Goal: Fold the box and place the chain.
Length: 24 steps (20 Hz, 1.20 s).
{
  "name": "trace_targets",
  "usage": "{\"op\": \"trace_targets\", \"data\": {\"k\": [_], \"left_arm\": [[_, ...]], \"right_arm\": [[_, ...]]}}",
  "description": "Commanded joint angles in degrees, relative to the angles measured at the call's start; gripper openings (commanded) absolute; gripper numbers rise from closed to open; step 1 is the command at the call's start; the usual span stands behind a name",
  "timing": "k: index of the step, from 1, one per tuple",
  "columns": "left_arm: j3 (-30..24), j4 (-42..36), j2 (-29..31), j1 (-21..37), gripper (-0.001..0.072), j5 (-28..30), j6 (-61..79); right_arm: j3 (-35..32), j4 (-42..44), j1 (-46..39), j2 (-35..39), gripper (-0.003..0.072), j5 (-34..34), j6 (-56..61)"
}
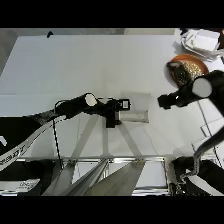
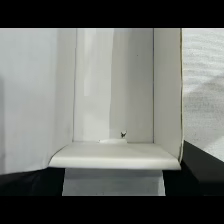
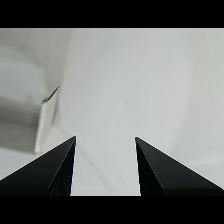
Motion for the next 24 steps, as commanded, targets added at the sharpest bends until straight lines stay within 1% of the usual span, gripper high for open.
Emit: {"op": "trace_targets", "data": {"k": [1,4,5,6,8,10,12,13,17,22,23,24], "left_arm": [[-0.02,0.0,0.02,0.0,0.021,0.04,0.0],[-0.02,0.0,0.02,0.0,0.021,0.04,0.0],[-0.02,0.02,0.02,0.0,0.021,0.02,0.0],[-0.02,0.0,0.02,0.0,0.021,0.0,0.0],[-0.02,0.0,0.02,0.0,0.021,0.02,0.0],[-0.02,0.0,0.02,0.0,0.021,0.02,0.0],[-0.02,0.0,0.02,0.0,0.021,0.02,0.0],[-0.02,0.0,0.02,0.0,0.021,0.02,0.0],[-0.02,0.0,0.02,0.0,0.021,0.02,0.0],[-0.02,0.0,0.02,0.0,0.021,0.02,0.0],[-0.02,0.0,0.02,0.0,0.021,0.02,0.0],[-0.02,0.0,0.02,0.0,0.021,0.02,0.0]], "right_arm": [[7.37,-1.7,-12.57,-2.97,0.0409,-5.11,-9.03],[12.37,-1.49,-23.02,-11.98,0.0397,-11.17,-12.52],[14.16,-1.29,-25.7,-15.58,0.0375,-12.85,-13.29],[16.0,-0.92,-27.71,-19.3,0.0325,-13.84,-14.62],[19.34,-0.81,-29.68,-26.14,0.0314,-14.25,-17.92],[22.69,-0.85,-30.27,-32.65,0.0314,-15.1,-18.34],[25.09,-0.59,-30.14,-37.35,0.0311,-16.9,-19.52],[25.9,-0.61,-30.16,-39.43,0.0296,-17.9,-19.58],[26.25,-0.09,-30.16,-44.5,0.0296,-19.91,-19.58],[26.25,0.5,-30.16,-45.79,0.0295,-23.63,-19.56],[26.25,0.52,-30.16,-45.79,0.028,-23.74,-19.56],[26.25,0.52,-30.16,-45.79,0.0224,-23.74,-19.58]]}}
